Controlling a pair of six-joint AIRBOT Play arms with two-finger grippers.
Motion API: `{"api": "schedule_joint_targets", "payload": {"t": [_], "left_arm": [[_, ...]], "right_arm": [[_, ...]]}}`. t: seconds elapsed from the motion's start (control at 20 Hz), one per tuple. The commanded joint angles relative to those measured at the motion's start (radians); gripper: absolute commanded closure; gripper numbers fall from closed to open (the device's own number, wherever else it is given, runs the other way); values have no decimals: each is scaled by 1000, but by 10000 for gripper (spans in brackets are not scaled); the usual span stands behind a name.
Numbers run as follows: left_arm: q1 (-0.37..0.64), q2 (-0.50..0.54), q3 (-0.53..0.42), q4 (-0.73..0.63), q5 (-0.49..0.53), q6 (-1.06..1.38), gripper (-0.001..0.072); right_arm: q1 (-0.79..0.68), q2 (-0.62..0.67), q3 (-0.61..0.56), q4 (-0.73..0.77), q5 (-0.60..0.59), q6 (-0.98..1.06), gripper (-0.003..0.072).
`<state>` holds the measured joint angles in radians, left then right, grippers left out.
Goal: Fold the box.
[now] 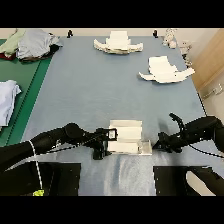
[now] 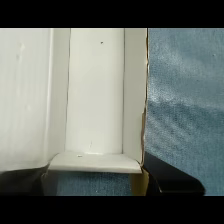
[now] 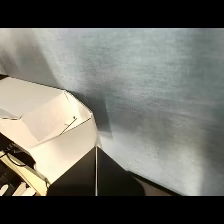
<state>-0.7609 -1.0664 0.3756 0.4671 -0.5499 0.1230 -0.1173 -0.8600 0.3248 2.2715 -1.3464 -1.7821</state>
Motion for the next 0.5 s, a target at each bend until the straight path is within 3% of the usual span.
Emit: {"api": "schedule_joint_targets", "payload": {"t": [0.0, 0.45], "left_arm": [[0, 1, 0, 0, 0, 0, 187], [0, 1, 0, 0, 0, 0, 187]], "right_arm": [[20, 0, 0, 16, 26, -9, 684], [26, 1, 1, -108, 87, 5, 685]]}}
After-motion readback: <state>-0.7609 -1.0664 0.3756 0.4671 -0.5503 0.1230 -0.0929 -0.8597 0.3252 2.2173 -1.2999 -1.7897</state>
